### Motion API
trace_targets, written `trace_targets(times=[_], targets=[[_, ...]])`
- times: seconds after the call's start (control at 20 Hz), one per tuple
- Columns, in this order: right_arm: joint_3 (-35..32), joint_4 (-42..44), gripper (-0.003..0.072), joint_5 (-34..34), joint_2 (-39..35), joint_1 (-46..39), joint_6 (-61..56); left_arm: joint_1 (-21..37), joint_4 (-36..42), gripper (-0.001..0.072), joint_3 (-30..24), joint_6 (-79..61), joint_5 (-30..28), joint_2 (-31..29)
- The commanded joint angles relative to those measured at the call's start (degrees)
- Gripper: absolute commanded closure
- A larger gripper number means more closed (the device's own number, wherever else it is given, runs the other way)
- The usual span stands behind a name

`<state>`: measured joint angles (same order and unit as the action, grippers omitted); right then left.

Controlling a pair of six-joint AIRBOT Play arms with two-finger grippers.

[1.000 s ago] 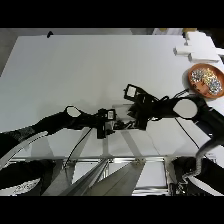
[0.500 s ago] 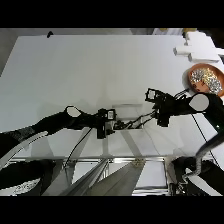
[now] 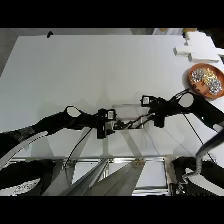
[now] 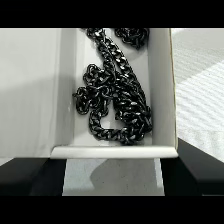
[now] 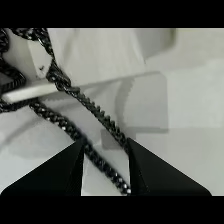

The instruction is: Fold the box and place the chain.

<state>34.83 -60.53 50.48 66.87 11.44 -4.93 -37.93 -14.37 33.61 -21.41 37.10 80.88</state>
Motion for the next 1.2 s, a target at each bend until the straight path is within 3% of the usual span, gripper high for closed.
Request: trace_targets(times=[0.0,0.1,0.35,0.4,0.45,0.55,0.8,1.15], targets=[[-0.07,3.87,0.047,-2.25,1.73,0.94,5.6,-0.02,0.0,0.0542,-0.02,0.0,-0.02,0.0],[-0.09,4.04,0.053,-3.19,1.73,1.01,5.57,-0.02,0.0,0.0542,-0.02,0.0,-0.02,0.0],[-1.05,5.05,0.0539,-3.96,1.73,1.68,5.42,-0.02,0.0,0.0542,-0.02,0.0,0.0,0.0],[-1.33,5.22,0.0628,-4.07,1.73,2.32,5.42,-0.02,0.0,0.0542,-0.02,0.0,0.0,0.0],[-1.33,4.96,0.0668,-3.69,1.64,2.75,5.35,-0.02,0.0,0.0542,-0.02,0.0,0.0,0.0],[-1.31,3.65,0.0669,-3.63,0.24,2.78,3.13,-0.02,0.0,0.0542,-0.02,0.0,0.0,0.0],[-1.31,-10.93,0.0669,-2.08,-10.99,2.78,-11.47,-0.02,-0.02,0.0542,-0.02,0.0,0.0,0.0],[-1.31,0.79,0.0669,-0.07,-25.64,7.39,-11.56,-0.02,-0.02,0.0542,-0.02,0.0,-0.02,0.0]])
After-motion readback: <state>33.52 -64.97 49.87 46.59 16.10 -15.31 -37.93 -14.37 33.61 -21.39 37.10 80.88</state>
